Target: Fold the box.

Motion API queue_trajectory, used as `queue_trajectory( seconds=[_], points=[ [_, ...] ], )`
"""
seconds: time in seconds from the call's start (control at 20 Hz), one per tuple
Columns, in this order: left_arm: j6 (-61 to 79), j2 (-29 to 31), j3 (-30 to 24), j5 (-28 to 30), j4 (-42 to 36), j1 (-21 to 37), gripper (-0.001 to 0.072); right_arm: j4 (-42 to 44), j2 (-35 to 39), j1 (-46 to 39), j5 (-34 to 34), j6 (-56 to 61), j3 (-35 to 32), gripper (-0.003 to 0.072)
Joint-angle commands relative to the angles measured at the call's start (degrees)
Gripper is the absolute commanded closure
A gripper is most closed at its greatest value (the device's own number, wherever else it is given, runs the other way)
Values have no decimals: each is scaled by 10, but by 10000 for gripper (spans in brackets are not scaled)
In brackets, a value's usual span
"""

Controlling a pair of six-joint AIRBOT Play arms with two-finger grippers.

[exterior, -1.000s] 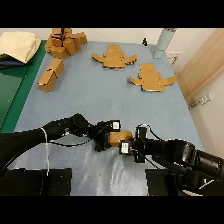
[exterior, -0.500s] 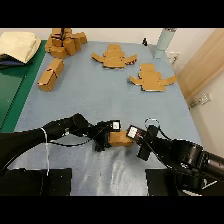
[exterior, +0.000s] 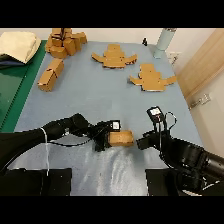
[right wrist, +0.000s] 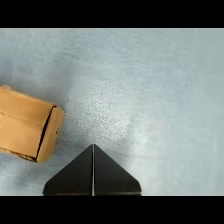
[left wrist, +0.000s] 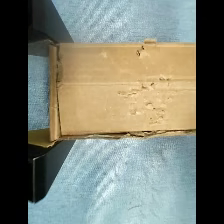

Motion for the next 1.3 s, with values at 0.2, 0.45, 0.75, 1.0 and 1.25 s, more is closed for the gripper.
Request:
queue_trajectory(
  seconds=[0.2,0.45,0.75,1.0,1.25],
  points=[
    [2,0,1,-3,0,0,185,-9,0,0,-5,168,0,682],
    [0,32,2,1,0,8,185,-10,0,0,-5,187,0,682],
    [-87,101,2,54,6,83,185,-19,0,0,-5,187,0,682],
    [-289,137,2,63,163,277,185,-26,0,0,-5,186,0,682],
    [-322,138,1,44,181,487,185,-40,0,0,-5,186,0,682]
  ],
)
